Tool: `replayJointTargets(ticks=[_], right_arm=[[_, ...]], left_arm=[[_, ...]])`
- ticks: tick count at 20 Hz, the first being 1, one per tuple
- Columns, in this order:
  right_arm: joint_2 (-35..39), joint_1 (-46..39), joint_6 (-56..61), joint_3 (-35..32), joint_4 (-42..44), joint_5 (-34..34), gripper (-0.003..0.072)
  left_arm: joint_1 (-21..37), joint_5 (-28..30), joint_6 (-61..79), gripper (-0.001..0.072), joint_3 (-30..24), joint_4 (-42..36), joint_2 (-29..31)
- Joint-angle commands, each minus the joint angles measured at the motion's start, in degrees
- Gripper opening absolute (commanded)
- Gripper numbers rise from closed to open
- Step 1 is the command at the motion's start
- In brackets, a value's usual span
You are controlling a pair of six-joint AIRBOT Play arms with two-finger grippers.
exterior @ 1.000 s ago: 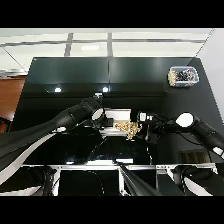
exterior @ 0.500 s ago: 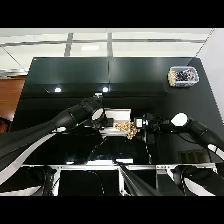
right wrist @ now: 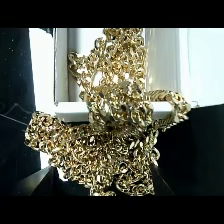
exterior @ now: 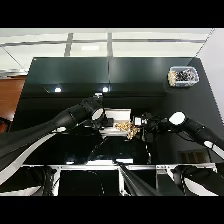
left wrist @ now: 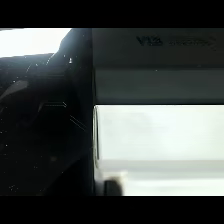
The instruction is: Fold the box and place the chain.
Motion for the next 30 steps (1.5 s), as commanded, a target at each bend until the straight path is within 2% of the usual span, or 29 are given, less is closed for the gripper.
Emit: replayJointTargets(ticks=[1, 5, 6, 7, 8, 9, 10, 11, 13, 19, 21, 25, 30], right_arm=[[-1.2, 0.0, -0.1, 0.0, 0.9, -0.7, 0.0714], [-1.6, 0.0, 0.0, 0.0, 1.5, -0.6, 0.0708], [-1.6, 0.0, 0.2, 0.0, 2.3, -0.6, 0.0677], [-1.6, 0.0, 0.4, 0.0, 2.7, -0.5, 0.0511], [-1.6, 0.0, 0.8, 0.0, 2.8, -0.4, 0.0314], [-1.6, 0.0, 1.4, 0.0, 2.8, -0.5, 0.0157], [-1.6, 0.0, 1.8, 0.0, 2.8, -0.5, 0.0117], [-1.6, 0.0, 2.6, 0.0, 2.8, -0.5, 0.0116], [-1.3, 0.0, 6.1, 0.1, 2.6, -0.5, 0.0012], [6.2, -0.1, 29.7, 1.5, -3.7, 0.4, 0.0011], [9.7, -0.6, 36.2, 3.5, -6.0, 4.4, 0.0011], [15.3, -2.4, 40.5, 8.4, -6.0, 10.9, 0.0011], [16.4, -3.7, 48.0, 20.5, -5.7, 21.4, 0.0011]], left_arm=[[0.0, 0.0, 0.0, 0.003, 0.0, 0.0, 0.0], [0.0, 0.0, 0.0, 0.003, 0.0, 0.0, 0.0], [0.0, 0.0, 0.0, 0.003, 0.0, 0.0, 0.0], [0.0, 0.0, 0.0, 0.003, 0.0, 0.0, 0.0], [0.0, 0.0, 0.0, 0.003, 0.0, 0.0, 0.0], [0.0, 0.0, 0.0, 0.003, 0.0, 0.0, 0.0], [0.0, 0.0, 0.0, 0.003, 0.0, 0.0, 0.0], [0.0, 0.0, 0.0, 0.003, 0.0, 0.0, 0.0], [0.0, 0.0, 0.0, 0.003, 0.0, 0.0, 0.0], [0.0, 0.0, 0.0, 0.0029, 0.0, 0.0, 0.0], [0.0, 0.0, 0.0, 0.003, 0.0, 0.0, 0.0], [0.0, 0.0, 0.0, 0.003, 0.0, 0.0, 0.0], [0.0, 0.0, 0.0, 0.003, 0.0, 0.0, 0.0]])
